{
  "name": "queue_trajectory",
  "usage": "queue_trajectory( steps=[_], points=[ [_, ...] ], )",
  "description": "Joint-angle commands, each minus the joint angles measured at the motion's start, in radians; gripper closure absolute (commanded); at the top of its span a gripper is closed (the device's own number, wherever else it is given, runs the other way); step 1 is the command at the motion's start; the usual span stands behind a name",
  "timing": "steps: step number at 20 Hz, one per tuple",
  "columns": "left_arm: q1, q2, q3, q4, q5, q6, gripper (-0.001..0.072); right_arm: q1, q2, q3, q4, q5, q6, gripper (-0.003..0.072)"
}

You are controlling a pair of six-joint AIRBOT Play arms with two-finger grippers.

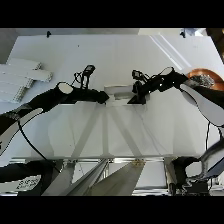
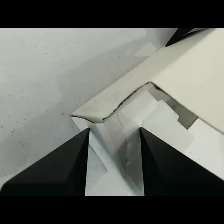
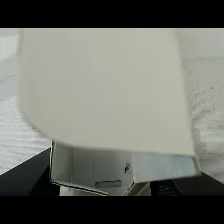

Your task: Fold the box and place the chain.

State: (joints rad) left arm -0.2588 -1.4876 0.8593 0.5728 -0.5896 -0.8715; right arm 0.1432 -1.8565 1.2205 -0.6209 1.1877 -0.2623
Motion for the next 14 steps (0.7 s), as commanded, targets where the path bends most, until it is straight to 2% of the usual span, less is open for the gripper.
queue_trajectory(
  steps=[1,3,6,14],
  points=[
    [-0.01,0.003,0.005,0.123,-0.003,-0.135,0.0434,0.0,0.001,0.0,0.0,0.001,0.0,0.0279],
    [-0.021,0.003,0.022,0.214,-0.01,-0.237,0.0434,0.0,0.001,0.0,0.0,0.001,0.0,0.0279],
    [-0.036,0.003,0.058,0.277,-0.01,-0.355,0.0434,0.0,0.001,0.0,0.0,0.001,0.0,0.0279],
    [-0.111,0.001,0.101,0.5,-0.021,-0.497,0.0434,0.0,0.001,0.0,0.0,0.001,0.0,0.0279]
  ],
)
